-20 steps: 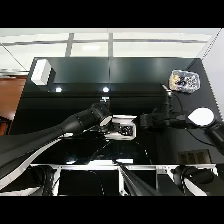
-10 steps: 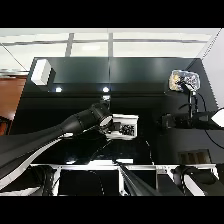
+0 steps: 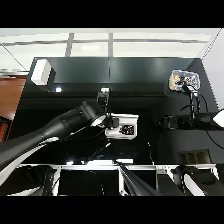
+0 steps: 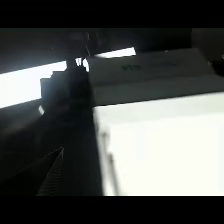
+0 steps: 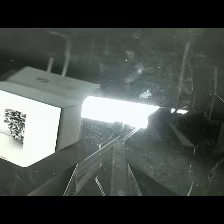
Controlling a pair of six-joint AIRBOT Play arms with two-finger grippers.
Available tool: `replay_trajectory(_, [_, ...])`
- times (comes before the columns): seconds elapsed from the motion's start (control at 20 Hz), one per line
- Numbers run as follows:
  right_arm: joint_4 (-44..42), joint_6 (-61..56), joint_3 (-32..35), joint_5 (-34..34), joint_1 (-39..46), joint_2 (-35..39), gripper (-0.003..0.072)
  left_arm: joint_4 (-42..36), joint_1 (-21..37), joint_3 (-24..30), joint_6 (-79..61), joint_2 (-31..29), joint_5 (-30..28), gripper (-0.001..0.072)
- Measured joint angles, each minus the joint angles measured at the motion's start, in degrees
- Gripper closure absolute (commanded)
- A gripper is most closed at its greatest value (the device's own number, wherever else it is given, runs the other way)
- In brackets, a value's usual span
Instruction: Fold the box and place the chain.
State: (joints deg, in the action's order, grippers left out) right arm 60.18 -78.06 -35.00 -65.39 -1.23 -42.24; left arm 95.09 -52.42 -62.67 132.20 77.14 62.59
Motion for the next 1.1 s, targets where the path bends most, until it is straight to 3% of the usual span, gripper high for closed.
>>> replay_trajectory(0.2, [0.0,-0.2,0.0,0.0,0.0,0.0,0.0318,7.8,3.0,4.5,-7.4,-11.4,3.3,0.0188])
replay_trajectory(0.35, [0.1,-0.2,0.0,0.0,0.0,0.0,0.0318,7.9,12.7,12.6,-10.7,-21.8,2.1,0.0189])
replay_trajectory(0.5, [0.1,-0.7,0.0,0.6,0.0,0.0,0.0318,-6.0,28.2,23.4,-21.0,-30.3,-4.9,0.0187])
replay_trajectory(0.55, [0.1,-1.0,0.0,1.0,0.0,0.0,0.0318,-13.8,32.9,26.6,-27.6,-31.5,-6.2,0.0158])
replay_trajectory(0.6, [0.1,-1.1,0.0,1.3,0.0,0.0,0.0317,-22.9,37.4,29.7,-36.5,-32.1,-6.8,0.0031])
replay_trajectory(0.7, [0.0,-1.5,0.0,1.9,0.0,0.0,0.0318,-37.7,43.3,34.2,-55.5,-31.4,-6.2,-0.0007])
replay_trajectory(0.9, [0.0,-2.0,0.0,2.7,0.0,0.0,0.0317,-52.5,44.6,38.1,-88.4,-27.3,-5.7,-0.0007])
replay_trajectory(1.1, [0.0,-3.0,0.1,3.1,0.0,0.0,0.0318,-57.2,38.1,38.4,-116.4,-23.5,-9.4,-0.0008])
